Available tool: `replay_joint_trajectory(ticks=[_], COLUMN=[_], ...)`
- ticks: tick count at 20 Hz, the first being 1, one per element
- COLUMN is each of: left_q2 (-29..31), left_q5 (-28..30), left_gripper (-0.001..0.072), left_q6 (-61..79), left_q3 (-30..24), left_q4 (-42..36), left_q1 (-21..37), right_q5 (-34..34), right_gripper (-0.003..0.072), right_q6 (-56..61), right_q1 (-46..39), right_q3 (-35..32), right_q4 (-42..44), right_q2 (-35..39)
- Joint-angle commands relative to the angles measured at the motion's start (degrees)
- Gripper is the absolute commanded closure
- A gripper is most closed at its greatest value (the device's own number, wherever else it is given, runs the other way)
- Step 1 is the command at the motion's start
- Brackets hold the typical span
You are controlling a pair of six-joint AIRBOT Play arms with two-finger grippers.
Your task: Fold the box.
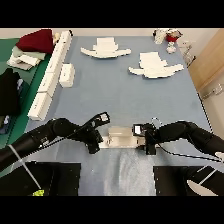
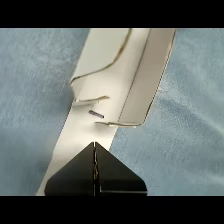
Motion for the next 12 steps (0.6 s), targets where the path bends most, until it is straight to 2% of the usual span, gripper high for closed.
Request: replay_joint_trajectory(ticks=[1,4,6,9,12], left_q2=[7.9,12.1,11.5,9.1,5.0], left_q5=[-6.8,-12.1,-17.7,-16.8,-11.6], left_gripper=[0.0697,0.0697,0.0697,0.0697,0.0697], left_q6=[-37.5,-62.5,-68.9,-68.5,-62.4], left_q3=[1.3,1.3,1.1,-0.5,-3.2], left_q4=[19.1,31.5,33.7,28.6,17.1], left_q1=[0.0,2.4,7.3,13.3,13.3], right_q5=[0.0,0.0,0.0,0.1,0.0], right_gripper=[0.0140,0.0140,0.0140,0.0140,0.0140], right_q6=[0.0,0.0,0.0,0.0,0.0], right_q1=[0.0,0.0,0.0,0.0,0.0], right_q3=[0.0,0.0,0.0,0.0,0.0], right_q4=[0.0,0.0,0.0,0.0,0.0], right_q2=[0.0,0.0,0.0,0.0,0.0])
